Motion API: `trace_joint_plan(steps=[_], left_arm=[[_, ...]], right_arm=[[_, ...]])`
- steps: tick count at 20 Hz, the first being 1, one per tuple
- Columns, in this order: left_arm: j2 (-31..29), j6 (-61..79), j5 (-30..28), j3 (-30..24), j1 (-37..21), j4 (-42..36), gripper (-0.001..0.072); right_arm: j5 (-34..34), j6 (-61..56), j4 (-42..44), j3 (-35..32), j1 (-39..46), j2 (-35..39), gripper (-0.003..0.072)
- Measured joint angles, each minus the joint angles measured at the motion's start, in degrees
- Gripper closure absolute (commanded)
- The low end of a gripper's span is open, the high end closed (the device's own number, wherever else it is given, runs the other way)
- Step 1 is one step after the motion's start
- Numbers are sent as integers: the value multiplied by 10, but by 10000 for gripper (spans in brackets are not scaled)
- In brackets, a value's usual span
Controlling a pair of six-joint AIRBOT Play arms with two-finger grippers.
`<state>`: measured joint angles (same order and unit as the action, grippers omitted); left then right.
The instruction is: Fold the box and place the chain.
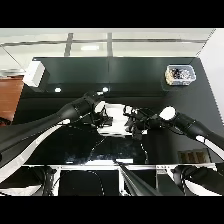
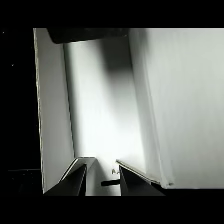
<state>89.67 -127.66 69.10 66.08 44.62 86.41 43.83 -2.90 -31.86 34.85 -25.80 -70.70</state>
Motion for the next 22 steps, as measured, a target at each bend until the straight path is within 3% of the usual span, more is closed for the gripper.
trace_joint_plan(steps=[6, 7, 8, 9, 10, 11, 12, 13, 14, 15, 16, 22], left_arm=[[0, -2, -2, 0, 0, -1, 681], [0, -2, -3, 0, 0, -1, 681], [0, -2, -5, 0, 0, -1, 681], [0, -2, -5, 0, 0, -1, 681], [0, -2, -4, 0, 0, -1, 681], [0, -2, -4, 0, 0, -1, 681], [0, -2, -3, 0, 0, -1, 681], [0, -2, -2, 0, 0, -2, 681], [0, -2, -1, 0, 0, -2, 681], [0, 0, -1, 0, 0, -2, 681], [0, 0, -1, 0, 0, -3, 681], [0, 0, 0, 0, 0, -3, 681]], right_arm=[[-30, -10, 42, 0, 0, -9, 450], [-35, -11, 46, 0, 0, -9, 302], [-36, -11, 49, 0, 0, -10, 325], [-37, -11, 52, 0, 0, -10, 480], [-38, -11, 52, 0, 0, -11, 490], [-39, -14, 54, 0, 0, -11, 263], [-36, -14, 54, 0, 0, -11, 397], [-34, -12, 53, 0, 0, -11, 679], [-34, -13, 50, 0, 0, -11, 631], [-33, -17, 47, 0, 0, -11, 629], [-27, -21, 43, 0, 0, -11, 668], [22, -234, -4, 14, 25, 24, 670]])
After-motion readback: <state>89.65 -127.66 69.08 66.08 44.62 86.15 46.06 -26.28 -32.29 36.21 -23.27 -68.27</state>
